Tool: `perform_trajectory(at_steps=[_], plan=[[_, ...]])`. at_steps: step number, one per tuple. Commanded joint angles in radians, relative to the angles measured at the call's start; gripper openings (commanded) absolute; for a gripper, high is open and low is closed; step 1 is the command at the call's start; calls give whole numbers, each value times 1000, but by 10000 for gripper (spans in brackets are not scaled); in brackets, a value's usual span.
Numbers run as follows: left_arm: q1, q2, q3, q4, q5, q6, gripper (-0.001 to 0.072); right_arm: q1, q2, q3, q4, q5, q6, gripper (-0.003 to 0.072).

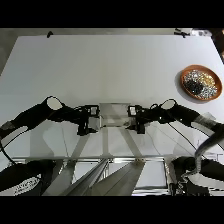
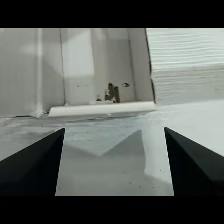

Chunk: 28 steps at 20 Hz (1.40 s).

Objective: Fold the box and place the chain.

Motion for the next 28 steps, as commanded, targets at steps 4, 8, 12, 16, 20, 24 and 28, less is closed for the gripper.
perform_trajectory(at_steps=[4, 8, 12, 16, 20, 24, 28], plan=[[5, -32, -1, -45, 48, 13, 710, -1, 1, 1, 0, 0, 0, 383], [7, -35, -1, -127, 64, 17, 710, -1, 1, 1, 0, 0, 0, 383], [6, -36, -1, -126, 60, 19, 709, -1, 1, 1, 0, 0, 0, 383], [4, -36, -1, -119, 28, 43, 709, -1, 1, 1, 0, 0, 0, 383], [11, -36, -1, -31, 2, 30, 709, -1, 1, 1, 0, 0, 0, 383], [19, -36, -1, -32, -5, 17, 709, -1, 1, 1, 0, 0, 0, 383], [17, -36, -1, -113, -2, 17, 709, -1, 1, 1, 0, 0, 0, 383]])
